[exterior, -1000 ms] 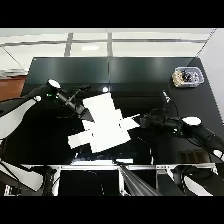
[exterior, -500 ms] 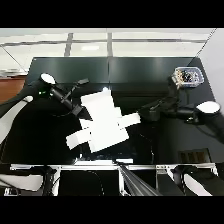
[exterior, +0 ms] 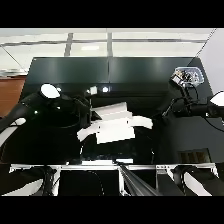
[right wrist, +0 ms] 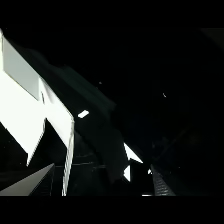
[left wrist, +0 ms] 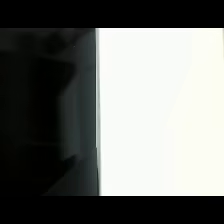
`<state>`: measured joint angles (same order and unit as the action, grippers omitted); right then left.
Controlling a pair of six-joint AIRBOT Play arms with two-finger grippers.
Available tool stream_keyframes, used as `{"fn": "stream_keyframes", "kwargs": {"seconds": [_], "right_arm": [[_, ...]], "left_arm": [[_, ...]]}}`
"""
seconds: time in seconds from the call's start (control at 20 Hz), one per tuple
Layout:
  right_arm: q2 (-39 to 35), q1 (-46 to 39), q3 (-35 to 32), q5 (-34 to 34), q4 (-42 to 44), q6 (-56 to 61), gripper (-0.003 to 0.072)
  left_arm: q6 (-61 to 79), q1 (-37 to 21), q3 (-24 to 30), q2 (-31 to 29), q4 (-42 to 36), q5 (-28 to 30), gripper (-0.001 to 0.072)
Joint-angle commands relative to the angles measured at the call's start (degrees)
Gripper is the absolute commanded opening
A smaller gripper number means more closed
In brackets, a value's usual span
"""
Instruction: Fold the box and place the chain.
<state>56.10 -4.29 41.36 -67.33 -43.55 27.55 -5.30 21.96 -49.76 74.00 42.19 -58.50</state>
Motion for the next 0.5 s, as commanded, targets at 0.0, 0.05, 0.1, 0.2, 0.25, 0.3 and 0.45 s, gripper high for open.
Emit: {"fn": "stream_keyframes", "kwargs": {"seconds": [0.0, 0.05, 0.1, 0.2, 0.25, 0.3, 0.45], "right_arm": [[0.07, 1.09, 0.13, 1.86, -1.6, -0.9, 0.0707], [0.11, 2.19, -0.44, 3.41, -3.08, -1.07, 0.0707], [0.17, 3.56, -0.94, 5.05, -3.52, -1.75, 0.0707], [0.24, 7.13, -2.03, 8.37, -3.43, -3.96, 0.0707], [0.39, 9.64, -2.95, 11.78, -3.41, -3.82, 0.0707], [0.55, 12.28, -4.11, 14.36, -3.58, -4.09, 0.0707], [0.72, 19.06, -8.33, 22.77, -5.01, -10.23, 0.0707]], "left_arm": [[6.43, 4.55, 0.72, 1.51, 3.48, 12.74, 0.0026], [6.43, 4.98, 0.7, 2.47, 4.09, 13.49, 0.0027], [6.4, 5.2, 0.7, 3.52, 4.46, 13.4, 0.0027], [6.38, 5.22, 0.7, 5.35, 5.38, 12.5, 0.0026], [6.4, 5.27, 0.7, 5.88, 5.27, 12.13, 0.0026], [6.4, 5.55, 0.7, 5.99, 5.49, 12.39, 0.0026], [6.38, 5.55, 0.7, 6.03, 5.68, 13.53, 0.0026]]}}
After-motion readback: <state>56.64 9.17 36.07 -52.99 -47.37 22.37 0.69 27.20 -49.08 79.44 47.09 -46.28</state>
